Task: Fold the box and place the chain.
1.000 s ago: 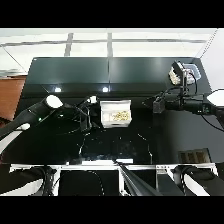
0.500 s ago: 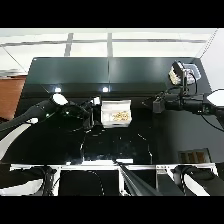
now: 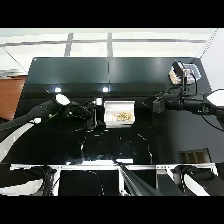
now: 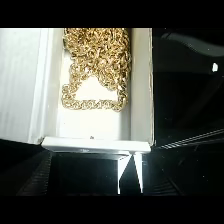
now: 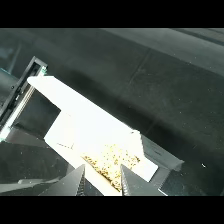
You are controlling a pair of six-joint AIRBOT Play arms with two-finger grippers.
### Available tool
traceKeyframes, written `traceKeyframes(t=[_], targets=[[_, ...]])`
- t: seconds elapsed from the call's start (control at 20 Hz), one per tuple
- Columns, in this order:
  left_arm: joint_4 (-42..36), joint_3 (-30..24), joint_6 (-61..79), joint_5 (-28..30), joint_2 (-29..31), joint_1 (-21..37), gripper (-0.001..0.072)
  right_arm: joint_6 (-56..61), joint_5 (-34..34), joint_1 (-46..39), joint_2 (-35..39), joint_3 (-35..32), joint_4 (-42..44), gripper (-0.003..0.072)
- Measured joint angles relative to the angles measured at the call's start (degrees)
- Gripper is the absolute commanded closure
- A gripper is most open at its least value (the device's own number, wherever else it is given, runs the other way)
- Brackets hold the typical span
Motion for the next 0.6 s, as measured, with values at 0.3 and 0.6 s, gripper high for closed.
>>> traceKeyframes(t=[0.3, 0.6], targets=[[-0.2, 1.0, -0.7, 0.4, -0.7, -0.1, 0.0000, 0.0, 0.0, 0.0, 0.0, 0.0, 0.0, 0.0418], [-0.1, 2.3, -0.2, -0.2, -1.7, -0.8, 0.0156, 0.0, 0.0, 0.1, 0.0, 0.0, 0.0, 0.0418]])
